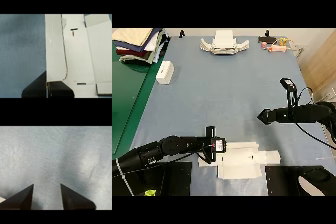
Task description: Fold the box.
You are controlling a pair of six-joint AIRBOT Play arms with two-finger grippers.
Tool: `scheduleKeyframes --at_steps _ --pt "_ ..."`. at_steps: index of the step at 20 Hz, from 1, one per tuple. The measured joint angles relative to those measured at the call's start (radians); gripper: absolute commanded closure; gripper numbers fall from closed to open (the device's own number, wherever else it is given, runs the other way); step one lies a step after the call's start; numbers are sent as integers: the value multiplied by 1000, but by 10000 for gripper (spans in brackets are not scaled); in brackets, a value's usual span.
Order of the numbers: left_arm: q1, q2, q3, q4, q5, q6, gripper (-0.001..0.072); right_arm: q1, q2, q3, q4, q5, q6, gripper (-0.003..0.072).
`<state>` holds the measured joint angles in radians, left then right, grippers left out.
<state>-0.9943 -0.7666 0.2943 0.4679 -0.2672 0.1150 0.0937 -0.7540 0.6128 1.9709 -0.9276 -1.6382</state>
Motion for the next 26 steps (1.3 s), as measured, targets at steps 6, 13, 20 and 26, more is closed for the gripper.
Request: scheduleKeyframes --at_steps 6,13,20,26 --pt "40 1 51 136 117 22 698 0 0 0 3 0 0 156" --pt "39 1 31 212 124 23 700 0 0 0 6 8 0 156" --pt "-36 1 -26 220 202 1 700 0 0 0 8 44 0 156" --pt "-51 2 -44 223 222 -19 700 0 0 0 11 53 0 156"
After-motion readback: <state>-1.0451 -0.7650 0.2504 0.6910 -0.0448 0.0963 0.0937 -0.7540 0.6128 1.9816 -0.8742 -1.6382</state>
